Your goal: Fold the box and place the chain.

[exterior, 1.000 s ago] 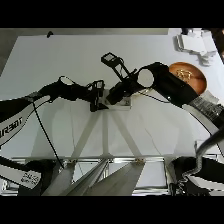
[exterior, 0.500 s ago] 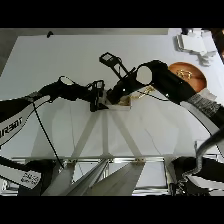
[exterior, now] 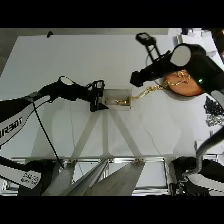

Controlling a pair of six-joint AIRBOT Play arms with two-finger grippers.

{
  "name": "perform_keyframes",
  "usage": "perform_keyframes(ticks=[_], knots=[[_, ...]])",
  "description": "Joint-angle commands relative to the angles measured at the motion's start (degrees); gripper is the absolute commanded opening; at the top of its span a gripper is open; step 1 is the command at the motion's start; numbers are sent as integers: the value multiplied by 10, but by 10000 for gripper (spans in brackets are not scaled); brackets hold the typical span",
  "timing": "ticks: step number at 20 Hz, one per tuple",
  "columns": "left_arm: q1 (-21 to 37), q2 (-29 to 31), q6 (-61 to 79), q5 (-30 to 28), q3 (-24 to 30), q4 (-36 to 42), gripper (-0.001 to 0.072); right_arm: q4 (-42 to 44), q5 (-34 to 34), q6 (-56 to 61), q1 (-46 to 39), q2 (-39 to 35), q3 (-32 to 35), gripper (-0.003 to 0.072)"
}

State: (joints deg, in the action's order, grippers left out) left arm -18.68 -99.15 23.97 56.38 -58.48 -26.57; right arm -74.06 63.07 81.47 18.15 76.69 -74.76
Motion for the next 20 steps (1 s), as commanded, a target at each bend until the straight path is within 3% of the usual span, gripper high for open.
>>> perform_keyframes(ticks=[1,6,9,14,15,18,20], knots=[[0,1,0,0,0,0,217,-76,8,106,-59,20,0,720],[0,0,0,0,0,0,217,-104,-10,162,-62,116,0,720],[0,1,0,0,0,0,217,-136,-20,276,-62,172,0,720],[0,0,0,0,0,0,217,-168,-41,357,-56,216,0,720],[0,0,0,0,0,0,217,-170,-42,378,-56,223,0,692],[0,0,0,0,0,0,217,-172,-57,388,-56,237,0,504],[0,0,0,0,0,0,217,-175,-68,387,-56,239,0,251]])
